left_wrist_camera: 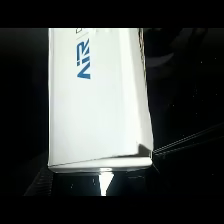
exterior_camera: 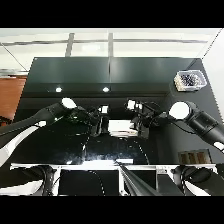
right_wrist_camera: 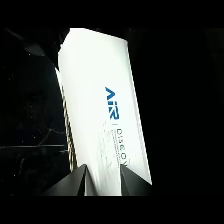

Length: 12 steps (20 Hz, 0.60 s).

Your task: Fold the box and place the chain.

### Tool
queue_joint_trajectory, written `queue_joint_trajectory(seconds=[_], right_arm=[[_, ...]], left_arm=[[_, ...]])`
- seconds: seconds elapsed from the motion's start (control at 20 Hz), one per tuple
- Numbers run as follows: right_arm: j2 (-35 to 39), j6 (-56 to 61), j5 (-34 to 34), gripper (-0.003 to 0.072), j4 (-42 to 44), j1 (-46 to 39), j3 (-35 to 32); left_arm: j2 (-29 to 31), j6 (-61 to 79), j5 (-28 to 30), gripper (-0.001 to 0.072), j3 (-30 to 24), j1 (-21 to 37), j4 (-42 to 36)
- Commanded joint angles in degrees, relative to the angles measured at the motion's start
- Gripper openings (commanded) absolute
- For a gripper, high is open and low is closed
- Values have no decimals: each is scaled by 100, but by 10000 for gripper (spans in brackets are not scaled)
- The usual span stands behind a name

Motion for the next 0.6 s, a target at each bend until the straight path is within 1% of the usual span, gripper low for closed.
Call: queue_joint_trajectory(seconds=[0.0, 0.55], right_arm=[[0, 17, -66, 241, 24, 7, 0], [-2, 17, -48, 240, 22, 7, -125]], left_arm=[[-2, 7, 0, 495, -2, 0, 4], [-2, 7, -2, 495, -2, 0, 4]])
